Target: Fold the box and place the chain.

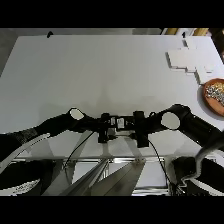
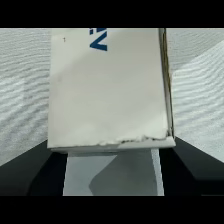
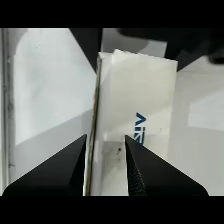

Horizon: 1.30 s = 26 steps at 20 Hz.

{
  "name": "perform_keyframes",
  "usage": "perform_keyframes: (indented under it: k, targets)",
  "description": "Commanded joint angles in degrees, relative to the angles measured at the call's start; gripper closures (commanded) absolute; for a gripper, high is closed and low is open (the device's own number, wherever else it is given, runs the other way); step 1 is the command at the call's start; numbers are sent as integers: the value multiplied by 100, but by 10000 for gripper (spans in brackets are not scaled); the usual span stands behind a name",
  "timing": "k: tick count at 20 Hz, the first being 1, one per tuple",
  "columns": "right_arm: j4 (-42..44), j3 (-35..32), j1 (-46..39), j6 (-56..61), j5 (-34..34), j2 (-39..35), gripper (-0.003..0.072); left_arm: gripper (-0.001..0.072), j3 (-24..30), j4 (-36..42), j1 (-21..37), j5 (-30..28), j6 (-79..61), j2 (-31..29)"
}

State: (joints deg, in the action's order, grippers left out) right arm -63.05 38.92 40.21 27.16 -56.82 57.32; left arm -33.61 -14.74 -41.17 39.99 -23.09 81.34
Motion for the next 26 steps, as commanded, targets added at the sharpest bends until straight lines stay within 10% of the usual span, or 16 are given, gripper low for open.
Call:
perform_keyframes:
  k: [1, 5, 26]
  targets:
    - [162, 0, 2, 2, -229, -157, 419, 378, 0, 15, 0, -33, 22, -4]
    - [330, 0, -444, 2, -201, -179, 633, 378, 0, 15, 0, -33, 22, -4]
    - [673, -238, -516, -68, -289, 367, 670, 378, 0, 15, 0, -33, 22, -4]
